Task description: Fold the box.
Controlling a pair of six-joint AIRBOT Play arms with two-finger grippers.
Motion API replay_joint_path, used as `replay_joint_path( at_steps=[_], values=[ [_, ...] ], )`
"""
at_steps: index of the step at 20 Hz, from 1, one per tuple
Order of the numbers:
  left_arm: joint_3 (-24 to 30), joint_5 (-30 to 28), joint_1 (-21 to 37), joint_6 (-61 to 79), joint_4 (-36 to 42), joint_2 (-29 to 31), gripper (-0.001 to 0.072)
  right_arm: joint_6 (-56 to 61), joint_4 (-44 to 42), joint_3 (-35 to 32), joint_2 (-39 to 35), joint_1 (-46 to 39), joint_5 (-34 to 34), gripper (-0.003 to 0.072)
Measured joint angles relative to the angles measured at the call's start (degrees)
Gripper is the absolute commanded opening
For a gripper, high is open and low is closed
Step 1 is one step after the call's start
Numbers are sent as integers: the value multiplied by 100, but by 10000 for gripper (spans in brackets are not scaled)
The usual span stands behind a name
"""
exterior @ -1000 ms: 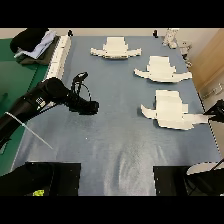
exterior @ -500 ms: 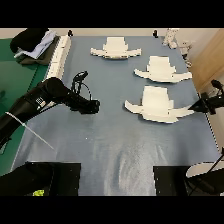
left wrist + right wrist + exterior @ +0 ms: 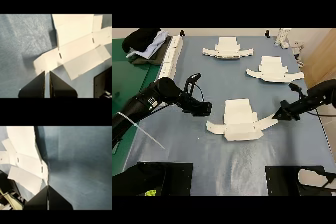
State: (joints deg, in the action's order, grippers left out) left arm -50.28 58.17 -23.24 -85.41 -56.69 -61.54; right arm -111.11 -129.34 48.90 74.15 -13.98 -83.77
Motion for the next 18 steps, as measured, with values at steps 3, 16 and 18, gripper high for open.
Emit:
replay_joint_path(
  at_steps=[3,16,18],
  values=[
    [0,129,0,57,0,0,110,280,0,-702,-448,426,546,318],
    [0,181,356,190,17,0,483,-81,-15,-1281,-903,1834,1517,3],
    [0,273,662,240,24,-31,483,-173,-17,-1495,-1307,2100,1755,3]
  ],
)
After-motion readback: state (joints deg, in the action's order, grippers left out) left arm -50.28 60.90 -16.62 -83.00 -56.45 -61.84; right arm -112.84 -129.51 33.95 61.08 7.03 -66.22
